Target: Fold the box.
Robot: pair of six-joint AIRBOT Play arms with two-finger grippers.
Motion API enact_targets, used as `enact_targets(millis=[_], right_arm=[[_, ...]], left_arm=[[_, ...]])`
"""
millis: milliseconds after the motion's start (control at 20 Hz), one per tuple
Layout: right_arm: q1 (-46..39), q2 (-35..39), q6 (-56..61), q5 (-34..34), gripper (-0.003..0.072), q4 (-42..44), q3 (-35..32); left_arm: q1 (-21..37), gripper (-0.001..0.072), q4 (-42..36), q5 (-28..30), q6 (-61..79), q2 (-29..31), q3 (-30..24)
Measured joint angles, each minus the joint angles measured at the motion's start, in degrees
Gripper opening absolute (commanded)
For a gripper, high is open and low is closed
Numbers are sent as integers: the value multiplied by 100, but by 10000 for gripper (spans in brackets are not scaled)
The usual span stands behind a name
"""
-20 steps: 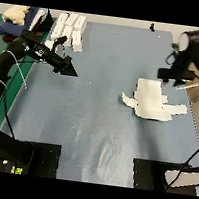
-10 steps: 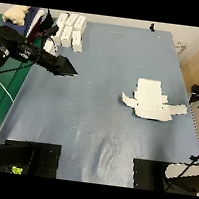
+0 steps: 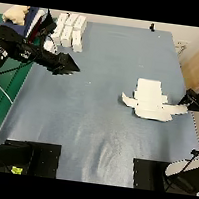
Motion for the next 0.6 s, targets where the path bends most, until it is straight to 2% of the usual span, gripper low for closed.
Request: enact_targets(millis=[50,150,200,300,450,600], right_arm=[[-9,-26,-63,11,251,44,0],[-22,-70,-236,188,42,197,0],[-22,-81,-306,295,1,339,0],[4,-87,-380,505,0,802,-44],[282,109,-466,634,0,1580,-323],[887,645,-450,280,0,1801,-933]], left_arm=[[0,630,0,0,-33,0,0],[-7,629,0,-2,-90,2,0],[-4,625,2,0,-105,2,0],[-7,298,-2,-4,-129,2,0],[-7,287,-2,-90,-76,2,0],[-7,287,-2,-385,46,2,0]])
